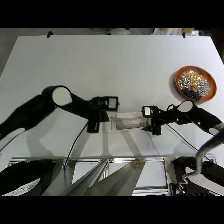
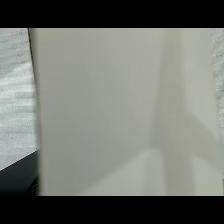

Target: Fold the box and place the chain.

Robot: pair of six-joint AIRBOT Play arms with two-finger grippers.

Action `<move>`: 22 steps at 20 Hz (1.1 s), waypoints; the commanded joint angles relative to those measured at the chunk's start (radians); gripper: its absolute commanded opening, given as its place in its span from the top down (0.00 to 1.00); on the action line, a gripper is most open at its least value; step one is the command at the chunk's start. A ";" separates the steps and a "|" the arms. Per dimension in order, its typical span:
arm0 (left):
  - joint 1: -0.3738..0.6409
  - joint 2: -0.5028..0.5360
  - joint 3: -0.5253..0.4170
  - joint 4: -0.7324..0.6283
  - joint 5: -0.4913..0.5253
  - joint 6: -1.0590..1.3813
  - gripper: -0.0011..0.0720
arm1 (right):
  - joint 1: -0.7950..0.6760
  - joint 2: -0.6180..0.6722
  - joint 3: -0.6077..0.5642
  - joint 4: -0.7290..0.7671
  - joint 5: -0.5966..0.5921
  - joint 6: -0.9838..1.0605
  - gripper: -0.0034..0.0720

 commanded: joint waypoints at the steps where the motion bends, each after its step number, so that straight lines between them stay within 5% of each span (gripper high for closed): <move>1: -0.122 -0.031 0.000 -0.017 0.173 -0.056 0.98 | 0.000 0.000 0.000 -0.001 0.002 -0.001 0.37; 7: -0.156 -0.180 0.000 -0.228 0.653 -0.050 0.98 | 0.000 0.000 0.000 -0.001 0.002 -0.001 0.37; 10: -0.156 -0.243 0.000 -0.337 0.756 -0.050 0.98 | 0.000 0.000 0.000 -0.001 0.002 -0.001 0.37; 14: -0.154 -0.303 0.000 -0.375 0.721 -0.050 0.98 | 0.000 0.000 0.000 -0.001 0.002 -0.001 0.37; 17: -0.128 -0.210 0.000 -0.314 0.673 -0.050 0.98 | 0.000 0.000 0.000 -0.001 0.002 -0.001 0.37; 22: -0.109 -0.101 -0.001 0.003 0.263 -0.221 0.98 | 0.000 0.000 0.000 -0.001 0.002 -0.001 0.37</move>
